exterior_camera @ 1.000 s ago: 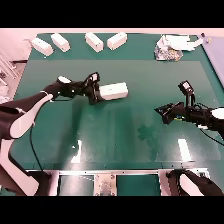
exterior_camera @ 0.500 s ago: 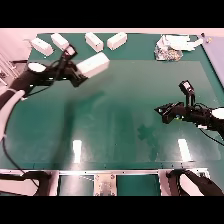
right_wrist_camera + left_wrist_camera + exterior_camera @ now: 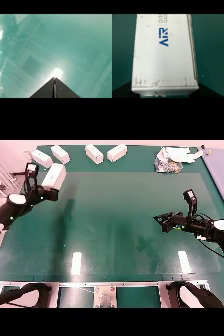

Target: Fold the box and place the chain.

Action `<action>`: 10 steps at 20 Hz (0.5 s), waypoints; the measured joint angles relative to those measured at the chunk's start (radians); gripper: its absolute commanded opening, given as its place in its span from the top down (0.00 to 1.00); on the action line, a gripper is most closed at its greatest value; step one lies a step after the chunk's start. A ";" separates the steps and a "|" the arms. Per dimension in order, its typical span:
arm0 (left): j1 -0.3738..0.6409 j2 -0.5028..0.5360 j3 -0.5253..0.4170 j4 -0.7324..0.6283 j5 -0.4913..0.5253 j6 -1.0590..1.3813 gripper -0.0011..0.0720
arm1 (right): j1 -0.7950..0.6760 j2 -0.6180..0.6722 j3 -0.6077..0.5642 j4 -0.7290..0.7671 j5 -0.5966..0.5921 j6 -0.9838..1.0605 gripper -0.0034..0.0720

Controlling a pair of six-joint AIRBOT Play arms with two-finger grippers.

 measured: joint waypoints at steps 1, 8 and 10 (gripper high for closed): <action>0.002 0.004 -0.035 0.002 0.026 -0.025 0.96 | 0.000 0.000 0.000 0.005 0.000 0.000 0.95; 0.006 -0.018 -0.165 0.009 0.111 -0.067 0.37 | 0.000 0.000 0.000 0.021 0.000 0.000 0.95; 0.007 -0.032 -0.171 0.010 0.110 -0.064 0.15 | -0.001 0.000 0.000 0.024 0.000 0.000 0.95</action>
